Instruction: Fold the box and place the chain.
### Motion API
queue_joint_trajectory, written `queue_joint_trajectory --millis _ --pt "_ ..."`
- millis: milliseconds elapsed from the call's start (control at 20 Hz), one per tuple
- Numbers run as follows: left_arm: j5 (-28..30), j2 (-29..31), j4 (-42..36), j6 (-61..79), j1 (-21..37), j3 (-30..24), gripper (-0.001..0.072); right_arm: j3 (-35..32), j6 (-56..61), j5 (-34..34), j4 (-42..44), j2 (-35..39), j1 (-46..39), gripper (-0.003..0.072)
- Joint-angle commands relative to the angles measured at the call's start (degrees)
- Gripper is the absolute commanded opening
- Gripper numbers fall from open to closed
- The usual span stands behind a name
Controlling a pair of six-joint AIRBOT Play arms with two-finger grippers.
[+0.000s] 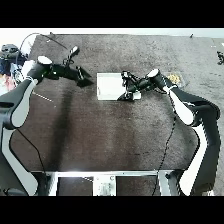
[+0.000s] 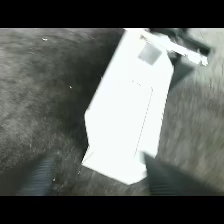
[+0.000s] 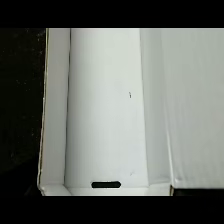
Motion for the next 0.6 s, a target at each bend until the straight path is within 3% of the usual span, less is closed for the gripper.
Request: queue_joint_trajectory --millis 0,150,550 --pt "-3.39 -4.63 -1.66 16.90 0.57 -1.27 0.0720 0.04 0.00 0.02 0.00 0.00 0.02 0.0451" --pt "-6.01 -6.14 -1.66 22.99 -0.20 -1.84 0.0720 0.04 0.00 0.00 0.00 0.00 0.02 0.0450" --pt "-3.45 -7.89 -4.61 29.44 -0.33 -2.38 0.0720 0.04 0.00 0.00 0.00 0.00 0.07 0.0450"
